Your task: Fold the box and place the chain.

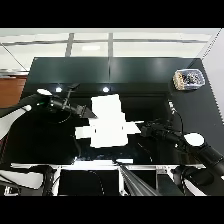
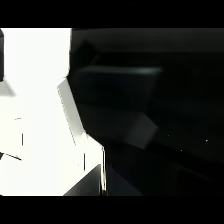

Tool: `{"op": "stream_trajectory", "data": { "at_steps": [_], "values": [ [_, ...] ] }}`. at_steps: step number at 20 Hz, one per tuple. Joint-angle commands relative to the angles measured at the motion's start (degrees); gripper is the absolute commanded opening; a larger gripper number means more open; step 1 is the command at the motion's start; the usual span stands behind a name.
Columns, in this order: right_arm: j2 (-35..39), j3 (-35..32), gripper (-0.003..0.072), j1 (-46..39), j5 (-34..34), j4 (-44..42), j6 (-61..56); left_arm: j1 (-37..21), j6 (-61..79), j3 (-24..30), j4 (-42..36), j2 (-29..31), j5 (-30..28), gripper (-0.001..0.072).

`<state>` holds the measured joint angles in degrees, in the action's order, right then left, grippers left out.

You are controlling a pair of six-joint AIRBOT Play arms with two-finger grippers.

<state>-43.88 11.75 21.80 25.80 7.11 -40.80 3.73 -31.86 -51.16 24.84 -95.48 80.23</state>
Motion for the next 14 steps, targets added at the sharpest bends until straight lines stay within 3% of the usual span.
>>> {"op": "stream_trajectory", "data": {
  "at_steps": [1, 5, 8, 10, 13, 14],
  "values": [
    [0.04, -0.04, 0.0015, 0.28, 0.11, 0.00, -1.03, 3.39, 3.91, -5.22, 1.97, -5.66, 5.53, 0.0711],
    [0.04, -0.04, 0.0015, 0.26, 0.28, 0.04, -1.03, 7.67, 4.66, -10.82, 12.37, -6.01, 6.69, 0.0660],
    [0.04, -0.04, 0.0015, 0.28, 0.81, 0.07, -1.07, 8.00, 4.68, -11.78, 13.05, -6.16, 6.51, 0.0419],
    [0.04, -0.04, 0.0016, 0.26, 0.96, 0.46, -1.38, 8.04, 4.70, -11.87, 12.11, -6.21, 4.92, 0.0158],
    [0.04, -0.02, 0.0022, 0.24, 1.01, 0.48, -1.42, 8.04, 4.85, -11.87, 11.98, -6.19, 4.26, 0.0027],
    [0.04, 0.04, 0.0279, 0.22, 0.94, 0.57, -1.40, 8.04, 4.83, -11.87, 12.00, -6.16, 4.44, 0.0025]
  ]
}}
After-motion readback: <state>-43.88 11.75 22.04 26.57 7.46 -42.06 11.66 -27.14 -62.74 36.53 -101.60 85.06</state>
